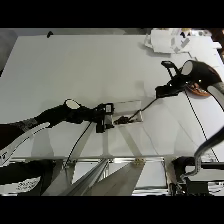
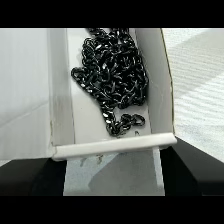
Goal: Fold the box and place the chain.
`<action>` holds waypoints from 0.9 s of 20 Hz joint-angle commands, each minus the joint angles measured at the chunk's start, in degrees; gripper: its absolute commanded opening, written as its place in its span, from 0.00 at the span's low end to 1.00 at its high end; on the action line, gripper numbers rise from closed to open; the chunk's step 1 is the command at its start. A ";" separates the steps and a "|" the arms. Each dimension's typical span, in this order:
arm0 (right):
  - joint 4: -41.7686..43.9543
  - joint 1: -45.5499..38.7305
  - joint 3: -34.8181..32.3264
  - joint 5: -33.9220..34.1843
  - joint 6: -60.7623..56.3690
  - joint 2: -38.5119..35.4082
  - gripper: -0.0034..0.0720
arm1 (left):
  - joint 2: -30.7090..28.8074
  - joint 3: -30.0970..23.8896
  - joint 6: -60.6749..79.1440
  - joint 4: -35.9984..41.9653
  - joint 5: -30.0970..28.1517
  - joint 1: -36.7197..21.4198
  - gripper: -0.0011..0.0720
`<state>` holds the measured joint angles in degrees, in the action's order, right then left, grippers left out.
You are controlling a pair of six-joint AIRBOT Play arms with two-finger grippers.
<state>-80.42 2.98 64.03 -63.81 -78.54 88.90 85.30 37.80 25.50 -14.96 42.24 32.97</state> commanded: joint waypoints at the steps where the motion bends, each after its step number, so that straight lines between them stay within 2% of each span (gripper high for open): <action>1: -0.63 -0.24 -0.11 2.49 -1.16 3.54 0.65 | -0.02 0.00 0.02 -0.02 -0.02 -0.02 0.20; 3: -0.57 -0.24 -0.11 3.85 -1.16 3.54 0.64 | -0.02 0.00 0.00 -0.02 -0.02 -0.02 0.20; 5: -0.57 -0.24 -0.11 4.39 -1.16 3.54 0.55 | -0.02 0.00 0.00 -0.02 -0.02 -0.02 0.20; 6: -0.52 -0.24 -0.11 4.48 -1.18 3.56 0.54 | -0.02 0.00 0.02 -0.02 -0.02 -0.02 0.20; 8: -0.50 -0.24 -0.11 3.98 -1.14 3.54 0.26 | -0.02 0.00 0.00 -0.02 -0.02 -0.02 0.20; 9: -0.52 -0.22 -0.11 2.99 -0.92 3.54 0.18 | -0.02 0.00 0.00 -0.02 -0.02 -0.02 0.20; 14: -0.52 -0.20 -0.09 2.86 -0.94 0.35 0.18 | -0.02 0.00 0.00 -0.02 -0.02 -0.02 0.20; 16: -0.09 -0.20 -0.09 4.79 -1.03 -1.70 0.32 | -0.02 0.00 0.00 -0.02 -0.02 -0.02 0.20; 18: 0.79 -0.20 -0.07 5.20 -1.20 -2.21 0.34 | -0.02 0.00 0.00 -0.02 0.02 -0.02 0.20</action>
